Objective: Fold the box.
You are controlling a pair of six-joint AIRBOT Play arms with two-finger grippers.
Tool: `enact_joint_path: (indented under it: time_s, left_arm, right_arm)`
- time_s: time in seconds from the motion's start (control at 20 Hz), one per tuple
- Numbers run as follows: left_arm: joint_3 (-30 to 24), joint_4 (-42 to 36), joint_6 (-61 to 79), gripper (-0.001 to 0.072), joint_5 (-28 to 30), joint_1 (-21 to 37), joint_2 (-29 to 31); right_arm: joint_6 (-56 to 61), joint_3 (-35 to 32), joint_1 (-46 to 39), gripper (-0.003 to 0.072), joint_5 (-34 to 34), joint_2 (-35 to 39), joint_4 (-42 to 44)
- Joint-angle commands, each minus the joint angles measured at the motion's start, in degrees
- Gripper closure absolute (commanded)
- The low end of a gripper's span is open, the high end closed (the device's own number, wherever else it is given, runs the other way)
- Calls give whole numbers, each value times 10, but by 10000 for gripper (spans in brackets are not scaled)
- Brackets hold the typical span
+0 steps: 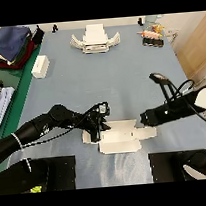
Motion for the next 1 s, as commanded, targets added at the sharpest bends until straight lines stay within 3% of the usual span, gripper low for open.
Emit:
enact_joint_path:
  time_s: [0.0, 0.2, 0.3, 0.35, 0.45, 0.5, 0.8, 0.95]
  left_arm:
    - [0, 0, 1, 695, 0, 0, 0]
    - [0, 0, 0, 695, 1, 0, 0]
    - [0, 0, 0, 695, 1, 0, 0]
    - [0, 0, 1, 695, 0, 0, 0]
    - [0, 0, 0, 695, 1, 0, 0]
    - [0, 0, 0, 695, 1, 0, 0]
    - [0, 0, 1, 695, 1, -1, 0]
    - [0, 0, 0, 695, 1, -1, 0]
  right_arm:
    - [118, -5, 81, 681, 37, 17, -92]
    - [135, -21, 233, 681, 18, 46, -162]
    - [57, -68, 345, 680, -41, 65, -172]
    - [19, -97, 400, 645, -79, 70, -169]
    - [-51, -150, 479, 138, -136, 63, -191]
    - [-71, -171, 501, 26, -155, 53, -213]
    - [-79, -196, 516, 22, -214, -36, -330]
    - [-4, -195, 516, 40, -241, -50, -403]
